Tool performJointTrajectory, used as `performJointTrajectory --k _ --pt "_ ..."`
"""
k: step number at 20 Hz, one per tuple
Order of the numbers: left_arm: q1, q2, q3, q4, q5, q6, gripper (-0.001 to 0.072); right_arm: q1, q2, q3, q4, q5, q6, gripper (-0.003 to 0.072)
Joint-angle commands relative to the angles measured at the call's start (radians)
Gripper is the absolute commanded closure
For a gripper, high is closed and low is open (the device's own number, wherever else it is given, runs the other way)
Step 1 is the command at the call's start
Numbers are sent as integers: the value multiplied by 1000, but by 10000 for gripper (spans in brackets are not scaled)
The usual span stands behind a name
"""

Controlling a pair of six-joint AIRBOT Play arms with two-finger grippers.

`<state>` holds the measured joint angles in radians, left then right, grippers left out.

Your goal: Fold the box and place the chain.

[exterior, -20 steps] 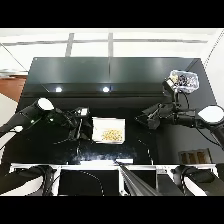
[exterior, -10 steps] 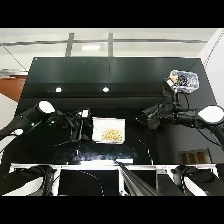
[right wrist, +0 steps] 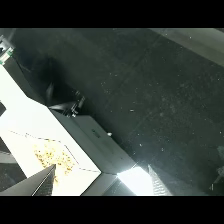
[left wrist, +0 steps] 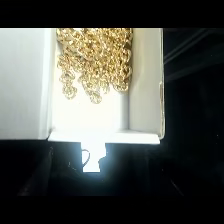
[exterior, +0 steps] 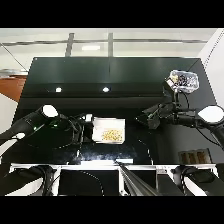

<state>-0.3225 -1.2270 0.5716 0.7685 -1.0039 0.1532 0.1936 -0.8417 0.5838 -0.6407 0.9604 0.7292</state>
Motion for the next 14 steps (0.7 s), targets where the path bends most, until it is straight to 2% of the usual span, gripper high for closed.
performJointTrajectory --k 1,14 --pt "-11 0 -2 -25 24 -3 8 0 1 1 0 0 1 -12" --pt "-28 -6 -2 -48 49 -2 8 0 1 1 0 0 1 -12"
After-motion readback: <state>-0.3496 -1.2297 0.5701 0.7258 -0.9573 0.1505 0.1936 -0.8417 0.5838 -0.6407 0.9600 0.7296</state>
